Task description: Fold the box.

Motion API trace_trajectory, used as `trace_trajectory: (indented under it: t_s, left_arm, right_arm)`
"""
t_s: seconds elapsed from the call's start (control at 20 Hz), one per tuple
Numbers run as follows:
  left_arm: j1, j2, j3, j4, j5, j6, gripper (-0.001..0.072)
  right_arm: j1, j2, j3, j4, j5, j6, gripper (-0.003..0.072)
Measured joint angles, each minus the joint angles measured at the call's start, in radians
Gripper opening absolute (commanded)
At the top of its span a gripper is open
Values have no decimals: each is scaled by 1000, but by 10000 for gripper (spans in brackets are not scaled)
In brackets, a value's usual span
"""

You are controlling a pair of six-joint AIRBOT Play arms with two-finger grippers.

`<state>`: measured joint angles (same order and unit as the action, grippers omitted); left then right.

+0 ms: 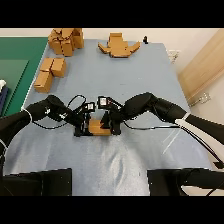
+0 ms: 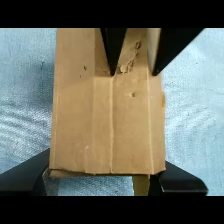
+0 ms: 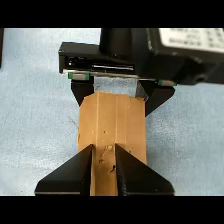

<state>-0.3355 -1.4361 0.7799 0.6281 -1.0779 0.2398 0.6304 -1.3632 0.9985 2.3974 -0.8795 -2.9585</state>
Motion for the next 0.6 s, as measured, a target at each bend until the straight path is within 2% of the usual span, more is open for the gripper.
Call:
trace_trajectory:
  t_s: [0.15, 0.2, 0.25, 0.3, 0.35, 0.4, 0.45, 0.6]
  left_arm:
    - [0, 0, 0, 0, 0, 0, 249]
    - [0, 0, 0, 0, 0, -1, 250]
    - [0, 0, 0, 0, 0, -1, 250]
    - [0, 0, 0, -1, 0, -1, 249]
    - [0, 0, 0, -1, 0, 0, 249]
    - [0, 0, 0, 0, 0, 0, 249]
    - [0, 0, 0, 0, 0, 3, 249]
    - [0, 0, 0, 0, 0, 3, 249]
  right_arm:
    - [2, -2, 0, 0, 5, 0, 78]
    - [2, -2, 1, 2, 8, 0, 70]
    - [2, -2, 1, 1, 9, 0, 16]
    - [2, -1, 1, 0, 9, 0, 22]
    - [2, -1, 1, 0, 9, 0, 113]
    - [2, -1, 1, -1, 10, 0, 337]
    - [1, -1, 1, -5, 12, 0, 413]
    - [0, -1, 1, -5, 11, -1, 416]
